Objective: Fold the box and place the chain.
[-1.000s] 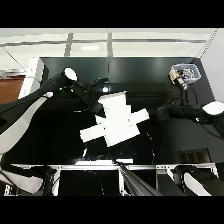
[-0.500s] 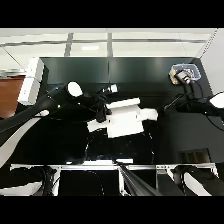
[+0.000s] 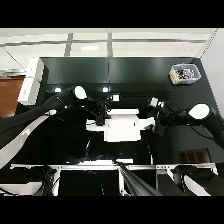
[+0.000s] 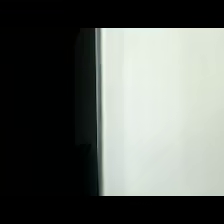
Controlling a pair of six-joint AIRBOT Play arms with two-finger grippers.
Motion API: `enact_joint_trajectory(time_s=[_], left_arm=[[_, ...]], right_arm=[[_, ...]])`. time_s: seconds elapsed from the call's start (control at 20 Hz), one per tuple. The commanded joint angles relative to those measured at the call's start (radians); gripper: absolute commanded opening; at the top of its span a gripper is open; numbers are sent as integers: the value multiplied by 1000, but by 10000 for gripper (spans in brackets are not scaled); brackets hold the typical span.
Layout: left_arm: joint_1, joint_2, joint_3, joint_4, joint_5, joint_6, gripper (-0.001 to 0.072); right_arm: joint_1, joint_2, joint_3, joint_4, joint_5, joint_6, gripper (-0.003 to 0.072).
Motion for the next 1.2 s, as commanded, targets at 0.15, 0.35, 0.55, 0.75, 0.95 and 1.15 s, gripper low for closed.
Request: enact_joint_trajectory(time_s=[0.15,0.35,0.55,0.75,0.95,1.15], left_arm=[[2,-6,1,0,-11,11,25],[2,-6,1,0,-11,11,25],[2,-6,1,0,-11,11,25],[2,-6,1,1,-8,11,25],[2,-6,1,1,-9,11,25],[1,-6,1,0,-9,11,25]], right_arm=[[167,-33,-16,-2,-25,-153,669],[229,-87,-16,-2,-43,-197,670],[242,-94,-16,-37,-17,-227,670],[251,-100,-18,-72,-24,-227,670],[251,-118,-19,-73,-27,-259,670],[251,-122,-19,-124,-45,-264,669]])
